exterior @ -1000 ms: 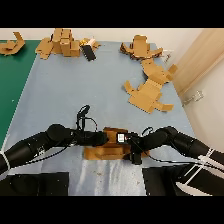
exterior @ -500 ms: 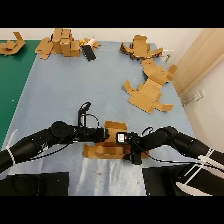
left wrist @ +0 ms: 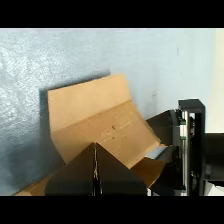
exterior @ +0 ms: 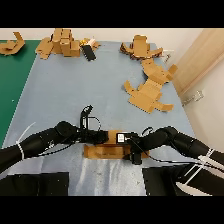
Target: Fold the box.
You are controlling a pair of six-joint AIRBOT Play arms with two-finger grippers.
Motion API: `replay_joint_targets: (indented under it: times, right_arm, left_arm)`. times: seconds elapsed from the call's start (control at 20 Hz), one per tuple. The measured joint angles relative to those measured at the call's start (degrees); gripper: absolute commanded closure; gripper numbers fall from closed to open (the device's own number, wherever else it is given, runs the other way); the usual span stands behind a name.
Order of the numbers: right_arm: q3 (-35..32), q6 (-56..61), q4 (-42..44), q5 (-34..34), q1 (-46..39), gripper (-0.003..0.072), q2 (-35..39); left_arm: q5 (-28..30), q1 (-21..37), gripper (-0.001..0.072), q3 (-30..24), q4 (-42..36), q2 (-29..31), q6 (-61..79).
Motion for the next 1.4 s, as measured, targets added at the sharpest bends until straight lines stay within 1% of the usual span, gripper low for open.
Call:
replay_joint_targets:
  times: [0.25,0.4,0.5,0.65,0.75,0.85,0.95,1.1,1.2,1.25,1.35,1.4]
  right_arm:
    - [0.0,-0.1,0.0,0.0,0.0,0.0238,0.0]
    - [0.0,0.1,0.0,0.0,0.0,0.0238,0.0]
    - [0.0,0.1,0.0,-0.1,0.0,0.0238,0.0]
    - [0.0,0.1,0.1,-0.2,0.0,0.0237,0.0]
    - [0.0,0.1,0.1,-0.2,0.0,0.0238,0.0]
    - [0.0,-0.1,0.2,-0.2,0.0,0.0238,0.0]
    - [0.1,-1.4,0.2,-0.6,0.0,0.0238,0.0]
    - [0.1,-3.4,0.2,-1.7,0.0,0.0238,0.0]
    - [0.1,-3.9,0.2,-2.0,0.0,0.0238,0.0]
    - [0.1,-4.2,0.2,-2.1,0.0,0.0238,0.0]
    - [0.1,-4.5,0.2,-2.3,0.0,0.0238,0.0]
    - [0.1,-4.5,0.2,-2.3,0.0,0.0238,0.0]
  left_arm:
    - [-0.3,0.0,0.0695,0.0,0.7,-0.8,0.3]
    - [-0.8,1.1,0.0696,0.0,1.1,0.1,2.5]
    - [-1.2,3.1,0.0696,-0.1,1.1,2.3,5.3]
    - [-1.3,7.0,0.0696,-0.1,2.6,7.8,10.9]
    - [-1.4,9.0,0.0696,-0.2,6.8,12.0,13.5]
    - [-2.4,10.1,0.0697,-1.1,12.8,16.2,15.0]
    - [-3.5,10.6,0.0697,-3.0,18.3,20.3,15.7]
    - [-6.0,10.8,0.0697,-6.9,24.1,26.3,16.5]
    - [-8.1,9.8,0.0696,-9.1,28.5,29.9,16.6]
    - [-9.5,8.7,0.0695,-9.9,30.8,31.4,16.7]
    - [-10.4,6.0,0.0693,-10.9,35.7,33.2,17.1]
    - [-10.9,4.6,0.0633,-11.2,37.8,33.7,17.5]
